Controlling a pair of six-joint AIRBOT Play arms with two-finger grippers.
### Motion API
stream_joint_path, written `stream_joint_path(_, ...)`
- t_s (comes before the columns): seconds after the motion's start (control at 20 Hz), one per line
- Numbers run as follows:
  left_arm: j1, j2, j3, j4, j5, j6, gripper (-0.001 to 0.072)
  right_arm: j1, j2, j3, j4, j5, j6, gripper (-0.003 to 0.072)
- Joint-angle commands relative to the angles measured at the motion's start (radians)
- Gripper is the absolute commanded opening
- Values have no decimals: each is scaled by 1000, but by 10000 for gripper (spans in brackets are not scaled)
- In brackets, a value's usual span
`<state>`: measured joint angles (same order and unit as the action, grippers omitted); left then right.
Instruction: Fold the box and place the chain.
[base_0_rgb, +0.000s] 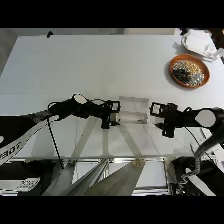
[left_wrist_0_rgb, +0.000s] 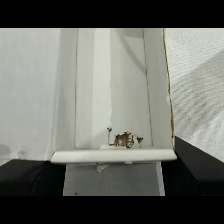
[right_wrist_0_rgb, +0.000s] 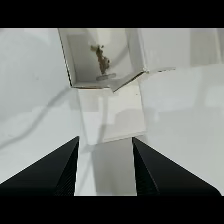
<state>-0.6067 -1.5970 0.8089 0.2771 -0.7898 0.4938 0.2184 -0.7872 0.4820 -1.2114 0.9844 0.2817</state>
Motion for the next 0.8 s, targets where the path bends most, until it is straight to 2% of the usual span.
stream_joint_path(0.0,0,0,1,0,0,0,66,0,-79,-23,16,-95,-229,349)
stream_joint_path(0.05,0,0,1,0,0,0,66,0,-117,-23,28,-122,-249,314)
stream_joint_path(0.2,0,0,1,0,0,0,66,0,-185,-23,105,-187,-272,312)
stream_joint_path(0.4,0,0,1,0,0,0,66,0,-223,-23,238,-199,-343,230)
stream_joint_path(0.5,0,0,1,0,0,0,66,0,-223,-23,264,-223,-343,221)
stream_joint_path(0.65,0,0,1,0,0,0,66,2,-223,-23,283,-200,-343,217)
stream_joint_path(0.75,0,0,1,0,0,0,66,18,-223,-23,285,-180,-343,158)
